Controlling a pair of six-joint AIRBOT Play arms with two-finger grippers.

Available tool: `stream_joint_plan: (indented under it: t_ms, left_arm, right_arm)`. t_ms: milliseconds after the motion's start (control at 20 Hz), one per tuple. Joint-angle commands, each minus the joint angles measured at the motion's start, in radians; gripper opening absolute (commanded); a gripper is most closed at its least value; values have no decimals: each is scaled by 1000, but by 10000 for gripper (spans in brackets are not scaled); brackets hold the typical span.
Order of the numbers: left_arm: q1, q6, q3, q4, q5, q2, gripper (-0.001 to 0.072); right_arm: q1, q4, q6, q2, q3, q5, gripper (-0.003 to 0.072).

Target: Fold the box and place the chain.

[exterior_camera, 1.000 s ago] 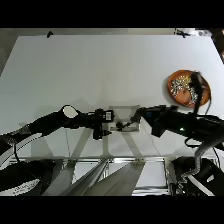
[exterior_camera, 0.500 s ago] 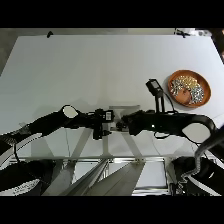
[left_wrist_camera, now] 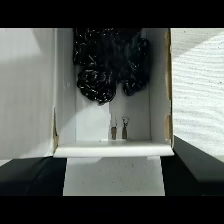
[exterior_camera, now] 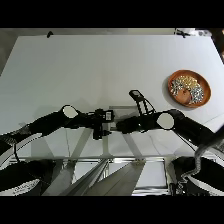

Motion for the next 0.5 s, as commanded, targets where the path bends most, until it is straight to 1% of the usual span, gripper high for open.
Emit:
stream_joint_plan:
  t_ms: [0, 100, 150, 250, 350, 400, 450]
  left_arm:
    - [0, 0, 0, 0, 0, 0, 73]
    - [0, 0, 0, 0, 0, 0, 73]
    - [0, 0, 0, 0, 1, 0, 73]
    - [0, 0, 0, 0, 0, 0, 73]
    - [0, 0, 0, 0, 0, 0, 73]
    - [0, 0, 0, 0, 0, 0, 73]
    - [0, 0, 0, 0, 1, 0, 73]
  right_arm:
    - [1, -1, 0, -30, -1, -11, 148]
    - [1, 0, 0, -26, 0, -4, 277]
    - [-1, 0, -1, -14, 0, 0, 302]
    - [-30, 8, -31, 42, 0, -1, 304]
    - [-102, 22, -84, 129, 0, 26, 303]
    - [-146, 22, -131, 180, 0, 77, 303]
    - [-191, 18, -215, 230, 0, 159, 300]
